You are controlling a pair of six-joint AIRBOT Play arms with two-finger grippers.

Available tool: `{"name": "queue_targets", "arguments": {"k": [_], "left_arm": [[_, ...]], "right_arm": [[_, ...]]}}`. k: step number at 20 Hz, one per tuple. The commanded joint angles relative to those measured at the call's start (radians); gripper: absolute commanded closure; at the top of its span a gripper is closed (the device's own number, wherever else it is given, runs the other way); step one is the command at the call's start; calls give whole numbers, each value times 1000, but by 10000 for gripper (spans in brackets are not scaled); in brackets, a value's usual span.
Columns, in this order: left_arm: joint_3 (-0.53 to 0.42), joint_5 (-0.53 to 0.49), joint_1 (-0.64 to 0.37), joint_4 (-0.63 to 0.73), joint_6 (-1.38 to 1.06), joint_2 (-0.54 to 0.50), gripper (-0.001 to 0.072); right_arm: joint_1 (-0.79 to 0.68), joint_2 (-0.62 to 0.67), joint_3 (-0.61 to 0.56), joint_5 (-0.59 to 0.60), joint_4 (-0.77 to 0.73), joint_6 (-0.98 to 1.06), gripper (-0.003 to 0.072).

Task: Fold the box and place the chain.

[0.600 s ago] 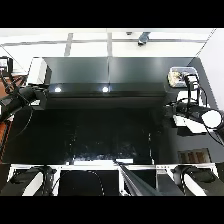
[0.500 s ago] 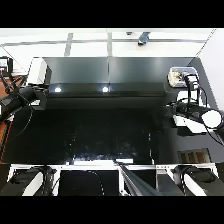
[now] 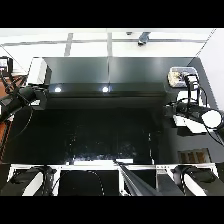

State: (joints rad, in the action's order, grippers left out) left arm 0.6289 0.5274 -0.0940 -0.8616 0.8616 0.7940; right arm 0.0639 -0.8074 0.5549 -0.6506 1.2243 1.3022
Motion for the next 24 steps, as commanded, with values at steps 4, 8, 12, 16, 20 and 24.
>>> {"name": "queue_targets", "arguments": {"k": [4, 8, 12, 16, 20, 24], "left_arm": [[0, 0, 0, 0, 0, -1, 683], [0, -36, 0, 8, 0, 0, 683], [-1, -15, 0, 14, 23, 23, 683], [-1, 109, 39, 130, 165, 70, 13], [0, 170, 82, 128, 169, 139, 2], [0, 188, 82, 130, 197, 194, 2]], "right_arm": [[1, 0, 0, 0, -1, 0, 671], [1, 0, 0, 137, -26, 0, 671], [2, -4, 0, 182, -169, 0, 670], [-29, -39, 12, 315, -45, 0, 16], [-312, -156, 139, 146, 102, 50, 17], [-768, -336, 333, 83, 109, 119, 18]]}}
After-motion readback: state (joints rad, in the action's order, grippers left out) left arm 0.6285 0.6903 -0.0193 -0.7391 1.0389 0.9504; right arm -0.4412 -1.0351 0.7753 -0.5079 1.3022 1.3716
